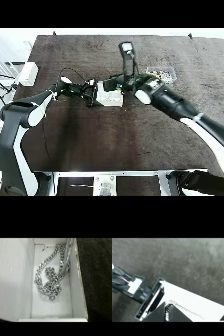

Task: Fold the box and place the chain.

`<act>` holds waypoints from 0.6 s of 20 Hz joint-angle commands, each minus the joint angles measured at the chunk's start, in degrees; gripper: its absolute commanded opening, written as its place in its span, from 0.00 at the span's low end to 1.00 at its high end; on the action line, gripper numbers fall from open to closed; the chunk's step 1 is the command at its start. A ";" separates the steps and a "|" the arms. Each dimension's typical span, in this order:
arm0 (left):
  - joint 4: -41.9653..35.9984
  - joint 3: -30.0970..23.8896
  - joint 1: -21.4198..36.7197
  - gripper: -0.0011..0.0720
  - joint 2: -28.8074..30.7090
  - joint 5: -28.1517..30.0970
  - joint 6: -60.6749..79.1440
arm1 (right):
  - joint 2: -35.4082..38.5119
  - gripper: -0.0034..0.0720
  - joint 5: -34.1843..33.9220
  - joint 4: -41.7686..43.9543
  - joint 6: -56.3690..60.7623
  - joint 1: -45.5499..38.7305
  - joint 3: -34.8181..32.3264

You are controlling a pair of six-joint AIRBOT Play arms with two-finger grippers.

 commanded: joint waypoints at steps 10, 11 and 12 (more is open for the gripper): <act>0.00 0.00 0.04 0.50 0.00 0.02 0.00 | -7.89 0.75 1.25 -1.38 0.59 -2.60 -0.63; 0.00 0.00 0.04 0.50 0.00 0.02 0.00 | -5.07 0.75 4.17 -3.56 0.22 -4.22 -0.68; 0.00 0.00 0.04 0.50 0.00 0.02 0.00 | -2.78 0.75 6.82 -6.10 0.24 -6.16 -0.74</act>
